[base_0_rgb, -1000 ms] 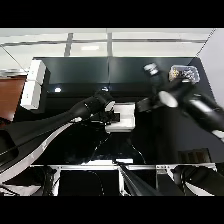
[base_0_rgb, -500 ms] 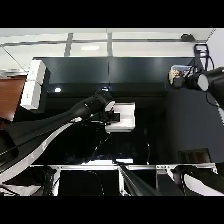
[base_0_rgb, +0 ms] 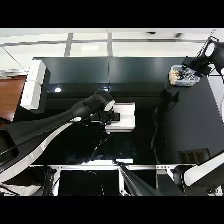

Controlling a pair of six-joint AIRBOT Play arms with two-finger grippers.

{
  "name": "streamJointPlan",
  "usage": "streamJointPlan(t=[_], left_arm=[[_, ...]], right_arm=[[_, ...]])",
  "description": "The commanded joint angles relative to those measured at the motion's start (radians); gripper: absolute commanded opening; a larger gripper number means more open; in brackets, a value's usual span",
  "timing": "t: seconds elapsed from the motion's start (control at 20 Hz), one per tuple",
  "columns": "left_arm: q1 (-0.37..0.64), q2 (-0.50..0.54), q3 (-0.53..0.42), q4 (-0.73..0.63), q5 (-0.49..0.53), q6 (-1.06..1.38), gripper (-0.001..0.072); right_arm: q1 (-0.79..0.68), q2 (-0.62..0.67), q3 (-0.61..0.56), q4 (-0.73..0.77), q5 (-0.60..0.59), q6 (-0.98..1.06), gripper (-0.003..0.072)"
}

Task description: Fold the box and place the chain.

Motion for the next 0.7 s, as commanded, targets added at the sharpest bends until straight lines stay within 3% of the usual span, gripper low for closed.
streamJointPlan(t=[0.0, 0.4, 0.45, 0.55, 0.6, 0.65], left_arm=[[0.001, 0.0, 0.0, 0.001, 0.0, 0.0, 0.003], [0.001, 0.0, 0.0, 0.001, -0.001, 0.0, 0.003], [0.001, 0.0, 0.0, 0.001, -0.001, 0.0, 0.0031], [0.001, 0.0, 0.0, 0.001, -0.001, 0.0, 0.003], [0.001, 0.0, 0.0, 0.001, -0.001, 0.0, 0.003], [0.001, 0.0, 0.0, 0.001, -0.001, 0.0, 0.003]], right_arm=[[-0.031, -0.149, 0.179, -0.021, 0.108, 0.017, 0.0707], [-0.043, -0.225, 0.195, -0.043, 0.058, 0.049, 0.0706], [-0.044, -0.228, 0.195, -0.043, 0.055, 0.048, 0.0569], [-0.044, -0.222, 0.196, -0.035, 0.064, 0.022, 0.0126], [-0.044, -0.21, 0.196, -0.031, 0.073, -0.008, 0.0021], [-0.044, -0.193, 0.196, -0.032, 0.085, -0.035, 0.0019]])
